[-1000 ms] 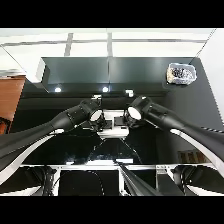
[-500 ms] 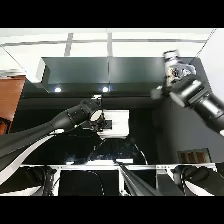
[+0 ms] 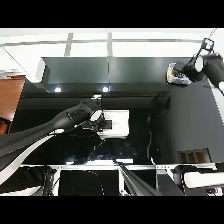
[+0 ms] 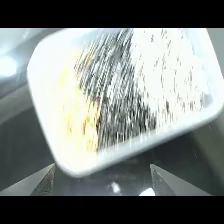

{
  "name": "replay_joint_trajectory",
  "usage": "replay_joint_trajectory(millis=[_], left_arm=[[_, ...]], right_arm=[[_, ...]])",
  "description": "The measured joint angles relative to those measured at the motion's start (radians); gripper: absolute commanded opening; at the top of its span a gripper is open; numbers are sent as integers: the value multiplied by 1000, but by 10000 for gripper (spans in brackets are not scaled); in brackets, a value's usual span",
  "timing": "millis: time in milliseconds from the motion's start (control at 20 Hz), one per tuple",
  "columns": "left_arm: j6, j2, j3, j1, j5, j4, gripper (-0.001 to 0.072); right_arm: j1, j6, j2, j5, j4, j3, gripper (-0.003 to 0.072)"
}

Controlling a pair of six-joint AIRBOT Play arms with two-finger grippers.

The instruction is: Fold the box and place the chain.

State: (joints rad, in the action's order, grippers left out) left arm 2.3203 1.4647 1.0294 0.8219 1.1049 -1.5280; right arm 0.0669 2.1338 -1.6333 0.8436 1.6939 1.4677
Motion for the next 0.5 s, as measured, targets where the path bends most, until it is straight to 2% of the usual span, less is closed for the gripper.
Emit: replay_joint_trajectory(millis=[150, 250, 500], left_arm=[[-1, 0, 0, 0, 0, 0, 27], [-1, 0, 0, 0, 2, 0, 26], [-2, 0, 0, 0, 4, 0, 26]], right_arm=[[45, -7, -190, 115, -76, 246, 617], [61, 10, -277, 161, -96, 352, 617], [82, 66, -394, 195, -124, 475, 616]])
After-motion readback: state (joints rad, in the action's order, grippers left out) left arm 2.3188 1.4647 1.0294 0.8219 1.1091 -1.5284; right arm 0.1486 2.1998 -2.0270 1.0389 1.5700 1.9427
